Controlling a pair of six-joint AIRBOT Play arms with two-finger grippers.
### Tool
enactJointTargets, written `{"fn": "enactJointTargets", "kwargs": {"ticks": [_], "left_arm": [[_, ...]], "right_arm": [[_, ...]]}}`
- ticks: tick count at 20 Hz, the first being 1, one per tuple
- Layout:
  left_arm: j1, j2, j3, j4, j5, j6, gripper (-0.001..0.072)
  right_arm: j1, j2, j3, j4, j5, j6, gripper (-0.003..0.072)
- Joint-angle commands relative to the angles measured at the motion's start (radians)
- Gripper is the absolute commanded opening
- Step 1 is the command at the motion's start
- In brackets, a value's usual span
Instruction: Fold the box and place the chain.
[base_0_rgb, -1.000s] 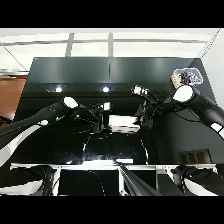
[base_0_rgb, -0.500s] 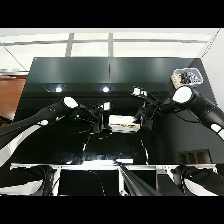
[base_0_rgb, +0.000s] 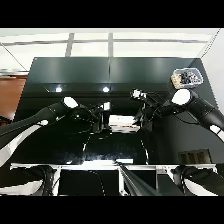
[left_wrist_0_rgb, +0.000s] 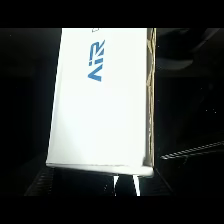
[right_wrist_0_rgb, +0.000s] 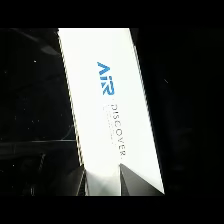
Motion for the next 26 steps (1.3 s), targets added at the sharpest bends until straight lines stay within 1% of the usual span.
{"fn": "enactJointTargets", "kwargs": {"ticks": [1, 6, 7, 12, 15, 17, 20, 22, 24, 26], "left_arm": [[0.000, -0.001, 0.001, 0.000, 0.000, 0.000, 0.0411], [0.000, -0.001, 0.001, 0.001, 0.000, 0.000, 0.0411], [0.000, -0.001, 0.001, 0.001, 0.000, 0.000, 0.0411], [0.000, -0.001, 0.001, 0.001, 0.000, 0.000, 0.0411], [0.000, -0.001, 0.001, 0.001, 0.000, 0.001, 0.0411], [0.000, -0.001, 0.001, 0.001, 0.000, 0.001, 0.0412], [0.000, -0.001, 0.001, 0.001, -0.001, 0.000, 0.0412], [0.000, -0.001, 0.001, 0.001, -0.001, 0.000, 0.0411], [0.000, -0.001, 0.001, 0.001, -0.001, 0.001, 0.0412], [0.000, -0.001, 0.001, 0.001, -0.001, 0.000, 0.0411]], "right_arm": [[0.013, -0.001, -0.001, -0.016, 0.004, 0.002, 0.0216], [0.029, -0.001, -0.001, -0.017, 0.004, 0.003, 0.0217], [0.029, -0.001, -0.001, -0.021, 0.004, 0.003, 0.0275], [0.029, -0.001, -0.003, -0.031, 0.002, 0.015, 0.0276], [0.039, -0.001, -0.031, -0.028, -0.032, 0.015, 0.0275], [0.040, 0.003, -0.027, -0.019, -0.034, 0.018, 0.0275], [0.019, 0.056, 0.021, -0.024, -0.004, 0.130, 0.0275], [-0.026, 0.098, 0.036, -0.019, 0.034, 0.290, 0.0272], [-0.077, 0.103, 0.022, 0.007, 0.108, 0.483, 0.0001], [-0.103, 0.103, -0.047, 0.148, 0.121, 0.507, 0.0004]]}}
